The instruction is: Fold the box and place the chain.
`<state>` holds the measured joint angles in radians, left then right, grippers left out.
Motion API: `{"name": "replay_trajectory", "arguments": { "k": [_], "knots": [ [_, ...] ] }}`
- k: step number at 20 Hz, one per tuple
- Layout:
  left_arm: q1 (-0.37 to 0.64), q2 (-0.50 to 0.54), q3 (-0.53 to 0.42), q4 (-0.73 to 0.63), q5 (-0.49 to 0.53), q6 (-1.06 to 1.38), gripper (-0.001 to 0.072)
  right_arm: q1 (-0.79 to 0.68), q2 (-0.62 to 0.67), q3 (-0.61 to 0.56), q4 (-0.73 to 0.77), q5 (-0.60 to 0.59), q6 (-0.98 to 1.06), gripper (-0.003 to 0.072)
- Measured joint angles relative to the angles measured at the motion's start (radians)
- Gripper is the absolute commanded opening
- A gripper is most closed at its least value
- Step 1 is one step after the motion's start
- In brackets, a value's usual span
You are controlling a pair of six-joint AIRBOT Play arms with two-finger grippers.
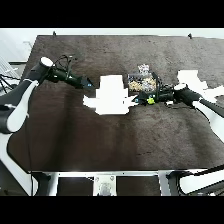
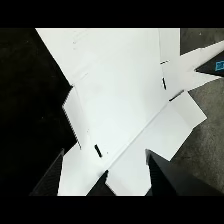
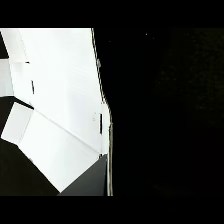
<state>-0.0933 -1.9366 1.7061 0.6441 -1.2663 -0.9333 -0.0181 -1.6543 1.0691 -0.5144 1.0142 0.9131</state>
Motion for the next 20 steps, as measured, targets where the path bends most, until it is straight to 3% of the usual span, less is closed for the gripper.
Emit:
{"name": "replay_trajectory", "arguments": {
  "k": [8, 17, 19, 20],
  "knots": [
    [0.003, -0.177, 0.215, -0.014, -0.047, -0.047, 0.0601, 0.0, 0.0, 0.0, 0.005, -0.002, -0.01, 0.0008],
    [-0.05, -0.248, 0.253, -0.02, -0.037, -0.047, 0.0599, 0.001, 0.0, 0.0, 0.006, -0.001, -0.018, 0.0008],
    [-0.062, -0.257, 0.253, -0.024, -0.035, -0.04, 0.0507, 0.003, 0.0, 0.0, 0.006, -0.001, -0.023, 0.0009],
    [-0.064, -0.259, 0.253, -0.029, -0.035, -0.036, 0.0507, 0.005, 0.0, 0.0, 0.006, -0.001, -0.025, 0.0009]
  ]
}}
